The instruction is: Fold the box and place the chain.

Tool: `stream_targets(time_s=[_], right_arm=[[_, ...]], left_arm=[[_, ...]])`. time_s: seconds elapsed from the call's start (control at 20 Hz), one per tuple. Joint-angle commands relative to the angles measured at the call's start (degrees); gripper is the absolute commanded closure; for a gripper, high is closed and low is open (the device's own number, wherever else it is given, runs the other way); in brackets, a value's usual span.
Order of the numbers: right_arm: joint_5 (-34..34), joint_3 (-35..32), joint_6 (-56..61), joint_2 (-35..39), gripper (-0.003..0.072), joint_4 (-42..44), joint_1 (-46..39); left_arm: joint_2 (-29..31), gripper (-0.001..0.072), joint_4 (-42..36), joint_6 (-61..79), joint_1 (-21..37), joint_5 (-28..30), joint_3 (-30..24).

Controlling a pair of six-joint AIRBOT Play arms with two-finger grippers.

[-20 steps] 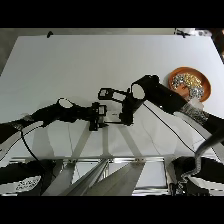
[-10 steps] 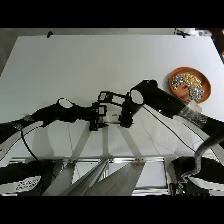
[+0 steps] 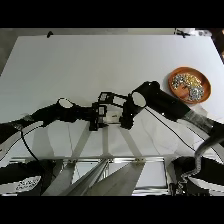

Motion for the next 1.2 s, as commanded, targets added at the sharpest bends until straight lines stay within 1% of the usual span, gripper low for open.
stream_targets(time_s=[0.0,0.1,0.15,0.2,0.25,0.3,0.35,0.55,0.65,0.8,0.95,1.15], right_arm=[[-0.5,0.1,0.6,3.6,0.0239,-0.3,-1.3],[-0.7,0.1,2.0,6.0,0.024,0.2,-2.5],[-0.7,0.1,2.4,7.2,0.0303,1.0,-3.0],[-0.7,0.0,3.9,8.2,0.0536,3.2,-3.6],[-0.5,-0.4,4.6,8.9,0.0683,8.0,-4.0],[-1.6,-1.7,3.9,9.4,0.068,13.6,-4.1],[-5.2,-4.1,1.9,9.7,0.0681,18.9,-4.0],[-25.9,-16.8,-3.2,10.0,0.0683,33.7,-2.9],[-31.6,-21.3,-6.6,10.0,0.0683,39.8,-2.1],[-33.3,-23.8,-7.8,10.0,0.0683,41.5,-2.3],[-35.0,-24.1,-8.0,10.0,0.0683,41.6,-2.3],[-34.9,-24.4,-8.8,9.9,0.0683,41.6,-2.3]], left_arm=[[0.0,0.05,-0.2,-0.2,0.0,0.0,0.0],[0.0,0.05,-0.2,-0.2,0.0,0.0,0.0],[0.0,0.05,-0.2,-0.2,0.0,0.0,0.0],[0.0,0.05,-0.2,-0.2,0.0,0.0,0.0],[0.0,0.05,-0.2,-0.2,0.0,0.0,0.0],[0.0,0.05,-0.2,-0.2,0.0,0.0,0.0],[0.0,0.05,-0.2,-0.2,0.0,0.0,0.0],[0.0,0.05,-0.2,-0.2,0.0,0.0,0.0],[0.0,0.05,-0.2,-0.2,0.0,0.0,0.0],[0.0,0.05,-0.2,-0.2,0.0,0.0,0.0],[0.0,0.05,-0.2,-0.2,0.0,0.0,0.0],[0.0,0.05,-0.2,-0.2,0.0,0.0,0.0]])
